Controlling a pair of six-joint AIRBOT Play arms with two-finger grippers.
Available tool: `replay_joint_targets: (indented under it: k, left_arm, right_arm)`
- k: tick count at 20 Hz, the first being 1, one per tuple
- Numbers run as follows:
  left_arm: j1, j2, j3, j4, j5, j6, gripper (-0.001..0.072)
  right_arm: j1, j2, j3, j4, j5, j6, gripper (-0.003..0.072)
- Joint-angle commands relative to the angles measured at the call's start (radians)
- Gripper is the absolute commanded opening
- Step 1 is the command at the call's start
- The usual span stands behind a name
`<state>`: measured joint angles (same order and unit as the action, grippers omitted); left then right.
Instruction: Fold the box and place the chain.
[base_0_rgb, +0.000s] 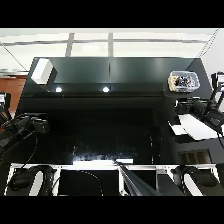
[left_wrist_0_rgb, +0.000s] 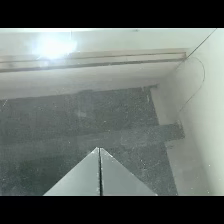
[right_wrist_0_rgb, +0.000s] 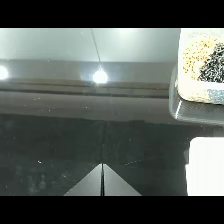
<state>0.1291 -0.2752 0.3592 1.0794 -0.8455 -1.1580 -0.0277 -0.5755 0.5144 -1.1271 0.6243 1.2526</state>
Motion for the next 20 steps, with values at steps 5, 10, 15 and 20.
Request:
replay_joint_targets:
  k: [5,10,15,20]
  left_arm:
    - [0.000,0.001,-0.001,0.000,0.000,0.000,0.0026]
    - [0.000,0.001,-0.001,0.000,0.000,0.000,0.0026]
    - [-0.001,0.001,-0.001,0.000,0.009,0.000,0.0026]
    - [-0.001,0.000,-0.001,-0.053,0.229,-0.001,0.0026]
  right_arm:
    - [0.000,0.001,0.000,0.000,0.000,0.000,0.0012]
    - [0.000,0.001,0.000,0.000,0.000,0.000,0.0012]
    - [0.000,0.001,0.000,0.000,0.000,0.000,0.0012]
    - [0.001,0.001,0.000,0.092,-0.137,0.001,0.0012]
